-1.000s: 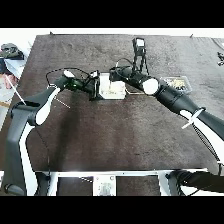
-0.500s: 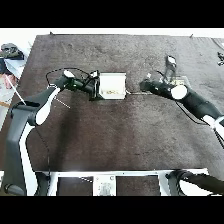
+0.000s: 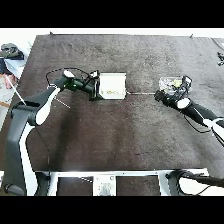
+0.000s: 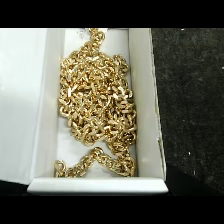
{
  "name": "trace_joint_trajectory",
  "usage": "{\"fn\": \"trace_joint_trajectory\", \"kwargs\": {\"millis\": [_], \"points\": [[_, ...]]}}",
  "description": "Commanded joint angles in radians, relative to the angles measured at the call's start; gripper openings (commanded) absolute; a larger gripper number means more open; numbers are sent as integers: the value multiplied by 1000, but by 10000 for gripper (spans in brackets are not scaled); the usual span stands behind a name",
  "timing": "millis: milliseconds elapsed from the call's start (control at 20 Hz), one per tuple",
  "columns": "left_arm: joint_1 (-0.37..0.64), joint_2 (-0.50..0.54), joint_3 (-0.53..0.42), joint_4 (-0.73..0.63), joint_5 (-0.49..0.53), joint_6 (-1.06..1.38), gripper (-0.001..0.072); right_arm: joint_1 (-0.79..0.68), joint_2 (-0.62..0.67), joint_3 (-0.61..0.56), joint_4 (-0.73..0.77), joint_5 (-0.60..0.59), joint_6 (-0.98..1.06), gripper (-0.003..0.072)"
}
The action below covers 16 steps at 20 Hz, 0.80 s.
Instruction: Fold the box and place the chain.
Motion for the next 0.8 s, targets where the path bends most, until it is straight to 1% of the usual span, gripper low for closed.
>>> {"fn": "trace_joint_trajectory", "kwargs": {"millis": [0,100,250,300,350,400,450,500,550,650,750], "points": [[0,1,1,0,0,0,134,-8,-92,46,16,-31,7,377],[0,1,1,0,0,0,134,-8,-129,85,21,-64,8,376],[0,1,1,0,0,0,134,-8,-196,162,41,-63,11,373],[0,1,1,0,0,0,134,-3,-219,193,43,-45,11,187],[0,1,1,0,0,0,134,4,-237,216,50,-24,12,30],[0,1,1,0,0,0,134,16,-242,229,51,-15,12,-11],[0,1,1,0,0,0,134,34,-228,235,86,6,12,-12],[0,1,1,0,0,0,134,63,-181,237,117,42,-8,-12],[0,1,1,0,0,0,134,98,-114,237,117,58,-53,-12],[0,1,1,0,0,0,134,195,54,239,116,31,-128,-12],[0,1,1,0,0,0,134,282,179,271,105,19,-171,-12]]}}
